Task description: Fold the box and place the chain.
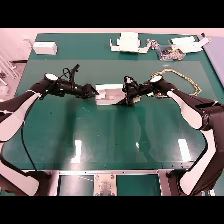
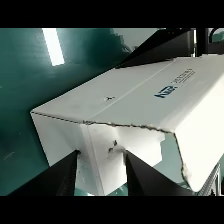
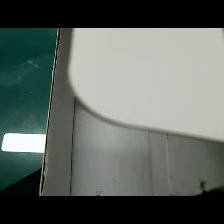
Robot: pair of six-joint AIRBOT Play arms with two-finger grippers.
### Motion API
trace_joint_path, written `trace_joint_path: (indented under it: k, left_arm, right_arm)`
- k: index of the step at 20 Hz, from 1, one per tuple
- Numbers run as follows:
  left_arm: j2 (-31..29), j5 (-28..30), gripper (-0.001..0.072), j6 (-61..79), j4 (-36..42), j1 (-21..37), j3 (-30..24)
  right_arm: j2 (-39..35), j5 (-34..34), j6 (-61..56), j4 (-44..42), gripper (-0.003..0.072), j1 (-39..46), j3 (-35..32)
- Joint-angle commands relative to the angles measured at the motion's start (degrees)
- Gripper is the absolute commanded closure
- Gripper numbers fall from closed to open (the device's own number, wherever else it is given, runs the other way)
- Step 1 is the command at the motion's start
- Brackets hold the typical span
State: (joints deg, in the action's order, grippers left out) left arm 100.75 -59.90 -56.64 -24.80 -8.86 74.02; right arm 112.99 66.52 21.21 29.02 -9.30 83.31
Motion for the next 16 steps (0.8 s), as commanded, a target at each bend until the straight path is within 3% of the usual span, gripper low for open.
trace_joint_path:
  k: [1,16]
  left_arm:
    - [-0.5,2.2,0.0352,-3.4,-2.4,-1.1,0.3]
    - [-0.5,3.8,0.0352,-15.6,-17.6,-5.1,5.2]
  right_arm:
    - [0.0,0.0,0.0,0.0,0.0094,0.0,0.0]
    - [0.0,0.0,0.0,0.0,0.0094,0.0,0.0]
